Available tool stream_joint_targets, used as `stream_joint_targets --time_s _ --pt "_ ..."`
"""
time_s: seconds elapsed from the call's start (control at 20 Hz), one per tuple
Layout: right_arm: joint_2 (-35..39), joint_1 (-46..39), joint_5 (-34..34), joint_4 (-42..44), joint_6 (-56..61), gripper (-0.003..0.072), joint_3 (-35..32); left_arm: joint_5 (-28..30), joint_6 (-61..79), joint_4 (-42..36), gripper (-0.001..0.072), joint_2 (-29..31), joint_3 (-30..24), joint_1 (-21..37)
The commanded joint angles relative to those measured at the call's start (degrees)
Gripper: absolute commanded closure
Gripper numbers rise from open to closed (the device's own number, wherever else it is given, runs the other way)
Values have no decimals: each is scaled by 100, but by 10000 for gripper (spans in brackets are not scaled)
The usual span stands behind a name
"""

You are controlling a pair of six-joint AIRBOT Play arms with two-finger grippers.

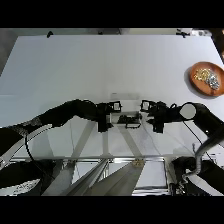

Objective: Fold the box and place the chain.

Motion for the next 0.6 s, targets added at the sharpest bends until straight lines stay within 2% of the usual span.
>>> stream_joint_targets --time_s 0.0,0.25,0.55 --pt "-186 -22 35 70 -474 377 -4 2 2 2 435 -2 0 -4" --pt "-551 -20 -2 76 -540 381 -4 0 2 2 435 -2 0 -4" --pt "-575 133 -426 162 -538 382 -4 2 2 2 435 -2 2 -4"
